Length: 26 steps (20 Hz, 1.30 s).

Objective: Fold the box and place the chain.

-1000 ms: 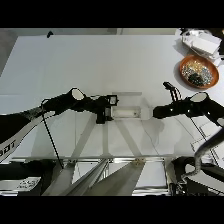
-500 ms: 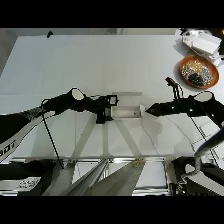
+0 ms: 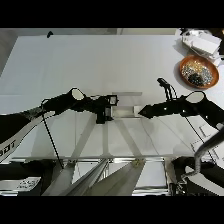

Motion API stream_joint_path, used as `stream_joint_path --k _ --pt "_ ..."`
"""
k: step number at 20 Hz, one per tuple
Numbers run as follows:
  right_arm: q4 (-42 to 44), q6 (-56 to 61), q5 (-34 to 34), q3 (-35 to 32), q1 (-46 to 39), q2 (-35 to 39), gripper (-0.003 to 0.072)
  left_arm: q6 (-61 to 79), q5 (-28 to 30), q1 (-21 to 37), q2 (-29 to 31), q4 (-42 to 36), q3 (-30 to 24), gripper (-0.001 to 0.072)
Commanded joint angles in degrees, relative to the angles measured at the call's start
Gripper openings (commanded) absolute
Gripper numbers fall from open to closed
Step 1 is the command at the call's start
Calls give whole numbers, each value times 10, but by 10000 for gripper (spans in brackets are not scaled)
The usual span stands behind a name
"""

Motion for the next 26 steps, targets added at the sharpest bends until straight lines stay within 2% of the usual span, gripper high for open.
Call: stream_joint_path --k 1,4,10,14,22,26 --pt "-58 80 -34 18 44 0 437 0 0 0 0 0 0 314" --pt "-94 153 -52 44 83 0 432 0 0 0 0 0 0 314" --pt "-261 385 -81 55 155 -10 429 0 0 0 0 0 0 314" --pt "-333 483 -97 83 201 -33 428 0 0 0 0 0 0 314" --pt "-444 620 -6 195 277 -128 427 0 0 0 0 0 0 314" --pt "-478 668 12 199 287 -138 390 0 0 0 0 0 0 314"
